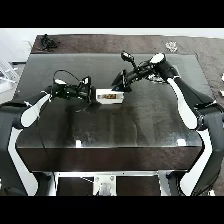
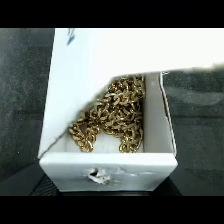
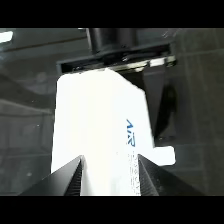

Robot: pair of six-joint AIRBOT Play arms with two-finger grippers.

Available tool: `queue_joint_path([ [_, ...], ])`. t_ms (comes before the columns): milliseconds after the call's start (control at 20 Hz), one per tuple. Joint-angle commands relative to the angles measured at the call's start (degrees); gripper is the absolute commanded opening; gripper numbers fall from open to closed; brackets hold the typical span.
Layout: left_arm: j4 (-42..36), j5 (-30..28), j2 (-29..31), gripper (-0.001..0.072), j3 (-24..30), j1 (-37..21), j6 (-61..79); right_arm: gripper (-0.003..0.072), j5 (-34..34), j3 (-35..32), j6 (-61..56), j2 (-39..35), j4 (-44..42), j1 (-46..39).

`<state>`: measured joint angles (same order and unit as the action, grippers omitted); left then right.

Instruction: Fold the box and place the chain.

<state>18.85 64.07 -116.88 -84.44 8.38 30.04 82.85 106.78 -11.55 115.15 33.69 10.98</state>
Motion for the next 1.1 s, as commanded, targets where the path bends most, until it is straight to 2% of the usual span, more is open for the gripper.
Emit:
queue_joint_path([
  [0, 0.0, 0.0, 0.0, 0.0367, 0.0, 0.0, 0.0, 0.0399, 0.7, -1.1, 0.0, 0.8, 0.0, 0.0],
  [650, 0.0, 0.0, 0.0, 0.0367, 0.0, 0.0, 0.0, 0.0397, -3.4, -1.1, 1.4, 1.7, -0.1, 0.5],
  [750, 0.0, 0.0, 0.0, 0.0367, 0.0, 0.0, 0.0, 0.0353, -3.8, -1.0, 1.8, 1.7, -0.2, 0.5],
  [1050, 0.0, 0.0, 0.0, 0.0367, 0.0, 0.0, 0.0, 0.0352, -3.8, 1.2, 1.7, 1.5, -0.2, 0.5],
])
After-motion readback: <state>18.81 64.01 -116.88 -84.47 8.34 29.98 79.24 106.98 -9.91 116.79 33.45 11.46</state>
